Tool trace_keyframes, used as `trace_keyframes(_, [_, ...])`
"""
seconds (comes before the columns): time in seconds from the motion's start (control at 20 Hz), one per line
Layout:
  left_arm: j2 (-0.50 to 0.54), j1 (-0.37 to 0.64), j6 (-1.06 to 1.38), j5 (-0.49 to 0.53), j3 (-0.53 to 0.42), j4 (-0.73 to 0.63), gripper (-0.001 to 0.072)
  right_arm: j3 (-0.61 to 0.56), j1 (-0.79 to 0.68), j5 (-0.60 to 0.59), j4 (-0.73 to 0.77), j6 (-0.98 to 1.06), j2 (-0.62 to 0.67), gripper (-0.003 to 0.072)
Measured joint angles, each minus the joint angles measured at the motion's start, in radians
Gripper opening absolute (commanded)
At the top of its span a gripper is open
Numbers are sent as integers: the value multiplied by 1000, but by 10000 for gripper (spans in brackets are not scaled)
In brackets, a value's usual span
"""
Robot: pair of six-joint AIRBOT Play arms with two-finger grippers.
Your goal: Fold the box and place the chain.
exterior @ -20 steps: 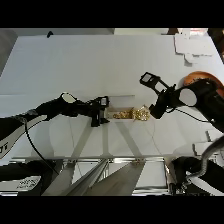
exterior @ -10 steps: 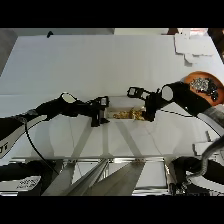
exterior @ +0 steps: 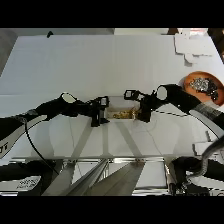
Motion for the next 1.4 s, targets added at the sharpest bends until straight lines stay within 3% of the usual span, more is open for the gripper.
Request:
trace_keyframes(0.2, [0, 0, 0, 0, 0, 0, 284, 1, -2, -12, 4, -3, -32, 59])
trace_keyframes(0.25, [0, 0, 0, 0, 0, 0, 284, 1, -2, -1, 6, -3, -37, 9])
trace_keyframes(0.65, [0, 0, 0, 0, 0, 0, 284, -3, 0, 14, -2, 112, -37, 6])
trace_keyframes(0.7, [0, 0, 0, 0, 0, 0, 284, -5, 0, 84, -8, 135, -23, 6])
trace_keyframes(0.8, [0, 0, 0, 0, 0, 0, 284, -6, 1, 150, -23, 174, 17, 6])
trace_keyframes(1.0, [0, 0, 0, 0, 0, 0, 284, -3, 0, 169, -40, 274, 134, 6])
trace_keyframes(1.4, [0, 0, 0, 0, 0, 0, 284, -2, 18, 135, 52, 419, 333, 6])
